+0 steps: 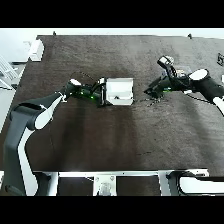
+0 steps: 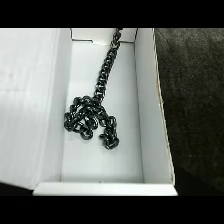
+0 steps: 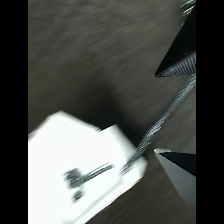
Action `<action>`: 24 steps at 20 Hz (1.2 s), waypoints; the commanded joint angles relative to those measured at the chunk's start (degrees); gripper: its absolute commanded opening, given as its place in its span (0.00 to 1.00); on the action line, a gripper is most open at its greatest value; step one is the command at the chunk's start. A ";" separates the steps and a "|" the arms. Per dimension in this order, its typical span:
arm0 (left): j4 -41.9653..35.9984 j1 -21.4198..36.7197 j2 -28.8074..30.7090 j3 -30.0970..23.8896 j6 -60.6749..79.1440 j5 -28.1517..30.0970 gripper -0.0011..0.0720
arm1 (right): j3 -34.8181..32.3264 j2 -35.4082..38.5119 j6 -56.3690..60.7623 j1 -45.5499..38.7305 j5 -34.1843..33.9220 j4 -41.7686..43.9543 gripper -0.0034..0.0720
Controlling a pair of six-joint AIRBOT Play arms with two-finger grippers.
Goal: Fold the box and place the chain.
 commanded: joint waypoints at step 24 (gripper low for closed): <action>0.00 0.00 0.04 0.07 0.00 0.00 0.66 | -0.22 -8.83 -14.78 0.37 -8.39 -15.78 0.58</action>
